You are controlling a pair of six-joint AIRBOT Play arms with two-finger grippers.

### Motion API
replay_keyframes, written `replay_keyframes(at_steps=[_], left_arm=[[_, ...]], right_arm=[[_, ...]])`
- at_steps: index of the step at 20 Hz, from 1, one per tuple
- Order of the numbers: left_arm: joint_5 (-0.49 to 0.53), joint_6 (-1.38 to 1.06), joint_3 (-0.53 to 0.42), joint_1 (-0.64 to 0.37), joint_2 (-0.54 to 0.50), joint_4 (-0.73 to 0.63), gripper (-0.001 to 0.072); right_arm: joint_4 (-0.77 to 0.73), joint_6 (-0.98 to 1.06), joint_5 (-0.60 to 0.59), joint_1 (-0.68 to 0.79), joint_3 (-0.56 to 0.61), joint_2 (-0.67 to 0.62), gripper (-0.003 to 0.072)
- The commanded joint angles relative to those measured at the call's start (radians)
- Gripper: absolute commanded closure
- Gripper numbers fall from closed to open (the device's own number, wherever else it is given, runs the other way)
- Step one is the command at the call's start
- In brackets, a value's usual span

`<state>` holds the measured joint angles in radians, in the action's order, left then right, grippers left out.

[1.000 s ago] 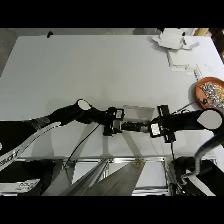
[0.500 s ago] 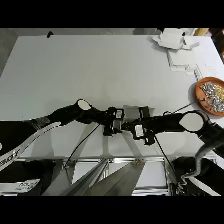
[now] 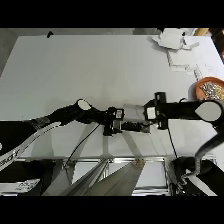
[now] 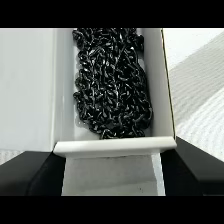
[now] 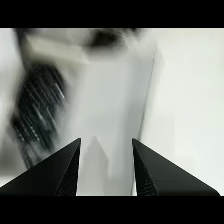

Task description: Fold the box and place the chain.

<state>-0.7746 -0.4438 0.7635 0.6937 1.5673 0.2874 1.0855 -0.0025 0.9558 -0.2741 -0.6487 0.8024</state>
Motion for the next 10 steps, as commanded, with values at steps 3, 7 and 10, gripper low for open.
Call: replay_keyframes(at_steps=[3, 7, 10], left_arm=[[0.0, 0.0, 0.0, 0.0, -0.001, 0.0, 0.0397], [0.0, 0.0, 0.0, 0.0, -0.001, 0.0, 0.0397], [0.0, 0.0, 0.0, 0.0, -0.001, 0.0, 0.0397]], right_arm=[[0.161, -0.039, 0.003, 0.309, -0.016, 0.033, 0.0421], [0.274, -0.098, -0.052, 0.355, -0.016, 0.165, 0.042], [0.306, -0.104, -0.043, 0.354, -0.016, 0.256, 0.042]])
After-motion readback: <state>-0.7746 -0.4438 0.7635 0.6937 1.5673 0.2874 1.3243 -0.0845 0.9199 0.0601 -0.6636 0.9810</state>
